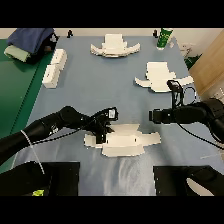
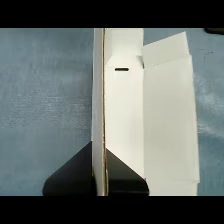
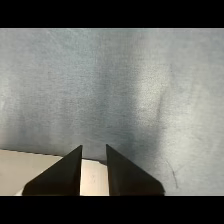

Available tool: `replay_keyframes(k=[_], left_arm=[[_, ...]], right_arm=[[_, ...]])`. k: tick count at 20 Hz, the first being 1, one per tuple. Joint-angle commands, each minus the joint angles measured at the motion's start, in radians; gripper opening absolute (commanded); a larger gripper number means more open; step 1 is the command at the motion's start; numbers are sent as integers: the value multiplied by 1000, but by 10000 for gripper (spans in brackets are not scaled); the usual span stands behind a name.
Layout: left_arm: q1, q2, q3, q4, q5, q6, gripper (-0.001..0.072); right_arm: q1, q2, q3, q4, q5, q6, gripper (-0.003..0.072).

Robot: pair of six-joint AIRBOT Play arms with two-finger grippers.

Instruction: Fold the box.

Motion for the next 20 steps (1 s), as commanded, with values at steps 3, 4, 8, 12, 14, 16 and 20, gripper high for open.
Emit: replay_keyframes(k=[3, 4, 8, 12, 14, 16, 20], left_arm=[[0, -5, 0, 6, -52, -3, 14], [0, -5, 0, 6, -48, -3, 14], [0, -4, 2, 6, -35, -3, 13], [0, -5, 28, 6, -38, -4, 14], [0, -5, 38, 6, -44, -5, 14], [0, -10, 38, 6, -60, -7, 14], [0, -13, 38, 6, -53, -7, 14]], right_arm=[[1, -1, 0, 2, -7, 0, 219], [1, -1, 0, 2, -8, 0, 219], [1, -1, 0, 2, -11, 0, 219], [1, -1, 0, 2, -10, 0, 219], [1, -1, 0, 2, -10, 0, 219], [1, -1, 0, 2, -10, 0, 219], [1, -1, 0, 8, -11, 0, 215]])
